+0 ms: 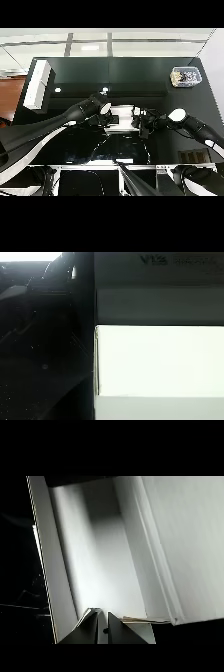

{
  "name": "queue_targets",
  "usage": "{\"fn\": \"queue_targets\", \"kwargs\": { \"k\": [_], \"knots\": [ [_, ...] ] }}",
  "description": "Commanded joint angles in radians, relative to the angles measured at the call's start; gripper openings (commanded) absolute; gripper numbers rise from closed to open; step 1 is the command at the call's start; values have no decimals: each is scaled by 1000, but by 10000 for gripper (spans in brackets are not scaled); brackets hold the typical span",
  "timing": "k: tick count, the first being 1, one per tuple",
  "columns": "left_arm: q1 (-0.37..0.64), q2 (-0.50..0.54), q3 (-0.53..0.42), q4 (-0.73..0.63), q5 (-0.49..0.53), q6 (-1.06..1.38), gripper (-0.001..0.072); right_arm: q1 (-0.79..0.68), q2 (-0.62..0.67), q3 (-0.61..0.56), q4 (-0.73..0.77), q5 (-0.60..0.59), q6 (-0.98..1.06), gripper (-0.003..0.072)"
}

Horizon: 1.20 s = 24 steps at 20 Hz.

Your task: Fold the box and place the chain.

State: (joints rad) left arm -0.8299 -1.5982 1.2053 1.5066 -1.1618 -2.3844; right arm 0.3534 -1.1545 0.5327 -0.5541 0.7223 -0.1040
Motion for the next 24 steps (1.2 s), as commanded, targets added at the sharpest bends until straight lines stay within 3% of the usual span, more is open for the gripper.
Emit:
{"fn": "queue_targets", "kwargs": {
  "k": [1, 7, 8, 9, 10, 12, 13, 14, 15, 17, 18, 20, 22, 24],
  "knots": [
    [0, 0, 1, -1, 1, 1, 30, 10, -19, 1, 38, 0, 0, 81],
    [0, 0, 1, -1, 1, 1, 30, 10, -24, 1, 37, -2, 0, 80],
    [0, 0, 1, -1, 1, 1, 30, 10, -24, 1, 39, -2, 5, 144],
    [0, 0, 1, -1, 1, 1, 30, 10, -24, 1, 40, -3, 15, 295],
    [0, 0, 1, -1, 1, 1, 30, 10, -24, 1, 39, 0, 18, 293],
    [0, 0, 1, -8, 0, 1, 30, 10, -24, 1, 37, 15, 19, 123],
    [0, 0, 1, -8, 0, 1, 30, 10, -24, 1, 37, 16, 24, 142],
    [0, 0, 1, -8, 0, 1, 30, 10, -24, 1, 38, 14, 46, 240],
    [0, 0, 1, -8, 0, 1, 30, 9, -24, 1, 37, 14, 60, 406],
    [0, 0, 1, -8, 1, 1, 30, 9, -24, 1, 18, 16, 92, 364],
    [0, 0, 1, -8, 1, 1, 30, 5, -23, 1, 15, 22, 122, 193],
    [1, 0, 1, -8, 1, 1, 30, -19, -6, 2, -21, 45, 224, 18],
    [1, 0, 1, -7, 2, 1, 30, -87, 43, 20, -137, 94, 454, 17],
    [1, 0, 1, -4, 2, 1, 30, -209, 100, 81, -282, 216, 701, 18]
  ]
}}
